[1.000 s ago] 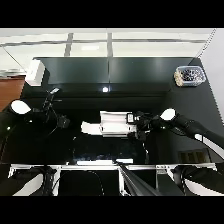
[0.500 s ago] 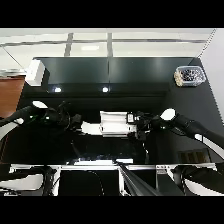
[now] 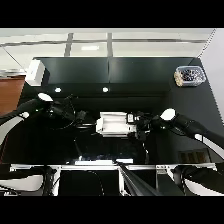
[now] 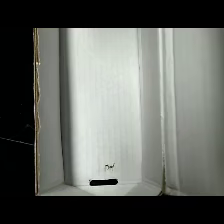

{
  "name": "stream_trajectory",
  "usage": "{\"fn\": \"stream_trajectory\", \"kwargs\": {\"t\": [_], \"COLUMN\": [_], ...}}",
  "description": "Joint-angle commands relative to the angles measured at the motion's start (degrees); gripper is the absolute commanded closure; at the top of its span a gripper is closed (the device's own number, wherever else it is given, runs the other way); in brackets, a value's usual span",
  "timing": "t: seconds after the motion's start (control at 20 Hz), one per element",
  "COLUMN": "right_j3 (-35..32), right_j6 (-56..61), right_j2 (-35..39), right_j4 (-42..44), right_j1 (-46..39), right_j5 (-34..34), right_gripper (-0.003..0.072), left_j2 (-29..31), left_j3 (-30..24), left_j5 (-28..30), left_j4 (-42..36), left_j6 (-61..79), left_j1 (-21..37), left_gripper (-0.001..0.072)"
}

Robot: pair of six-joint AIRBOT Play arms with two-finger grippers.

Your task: Fold the box and place the chain.

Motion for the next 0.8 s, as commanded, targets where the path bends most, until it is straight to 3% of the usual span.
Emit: {"fn": "stream_trajectory", "kwargs": {"t": [0.0, 0.15, 0.2, 0.3, 0.55, 0.75], "right_j3": [0.0, 0.0, 0.0, 0.0, 0.0, 0.0], "right_j6": [0.0, 0.0, 0.0, 0.0, 0.0, 0.0], "right_j2": [0.0, 0.0, 0.0, 0.0, 0.0, 0.0], "right_j4": [0.0, 0.0, 0.0, 0.0, 0.0, 0.0], "right_j1": [0.0, 0.0, 0.0, 0.0, 0.0, 0.0], "right_j5": [0.0, 0.0, 0.0, 0.0, 0.0, 0.0], "right_gripper": [0.0375, 0.0376, 0.0375, 0.0376, 0.0376, 0.0375], "left_j2": [0.0, 0.0, 0.0, 0.6, 7.2, 9.1], "left_j3": [1.0, 1.8, 2.6, 4.5, 5.0, 5.2], "left_j5": [-1.4, -0.8, -0.9, -0.6, 5.9, 12.1], "left_j4": [-0.2, 0.4, 0.6, 2.5, 12.5, 12.7], "left_j6": [0.4, 0.0, -0.6, -2.9, -13.3, -17.6], "left_j1": [-1.5, -4.5, -5.3, -6.4, -9.9, -16.3], "left_gripper": [0.0072, 0.0100, 0.0166, 0.0214, 0.0214, 0.0214]}}
